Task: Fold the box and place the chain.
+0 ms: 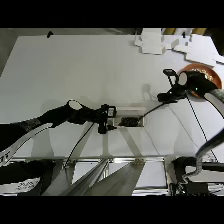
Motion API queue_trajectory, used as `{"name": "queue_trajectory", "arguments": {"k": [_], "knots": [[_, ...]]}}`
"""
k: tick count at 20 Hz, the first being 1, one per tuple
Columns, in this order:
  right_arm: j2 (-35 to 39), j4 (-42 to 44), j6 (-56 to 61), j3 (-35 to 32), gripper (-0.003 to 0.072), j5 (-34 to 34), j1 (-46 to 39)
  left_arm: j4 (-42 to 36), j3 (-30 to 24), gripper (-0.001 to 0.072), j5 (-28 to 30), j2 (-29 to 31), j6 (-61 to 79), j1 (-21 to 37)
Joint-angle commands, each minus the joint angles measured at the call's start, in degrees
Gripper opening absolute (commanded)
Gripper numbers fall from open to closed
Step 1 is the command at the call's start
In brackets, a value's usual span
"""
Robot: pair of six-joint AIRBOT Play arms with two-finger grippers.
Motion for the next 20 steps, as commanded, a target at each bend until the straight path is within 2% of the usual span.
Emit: {"name": "queue_trajectory", "arguments": {"k": [1,5,9,14,17,20], "knots": [[-0.39,0.28,-1.33,-0.11,0.0017,1.9,0.02,0.02,-0.02,0.0152,0.02,0.02,0.0,0.02],[5.79,-0.04,-2.62,-0.11,0.0016,8.52,0.02,0.02,-0.02,0.0152,0.02,0.02,-0.02,0.0],[17.97,0.44,-3.5,-0.13,0.0017,15.39,0.59,0.02,-0.02,0.0152,0.02,0.02,0.0,0.02],[33.14,5.53,-4.55,-0.11,0.0016,21.03,8.46,0.02,-0.02,0.0152,0.0,0.0,-0.02,0.02],[37.92,11.08,-4.5,-0.11,0.0016,21.77,13.14,0.02,-0.02,0.0152,0.02,0.0,0.0,0.02],[39.12,16.96,-4.55,-0.11,0.0016,20.5,16.96,0.02,-0.02,0.0152,0.02,0.02,-0.02,0.02]]}}
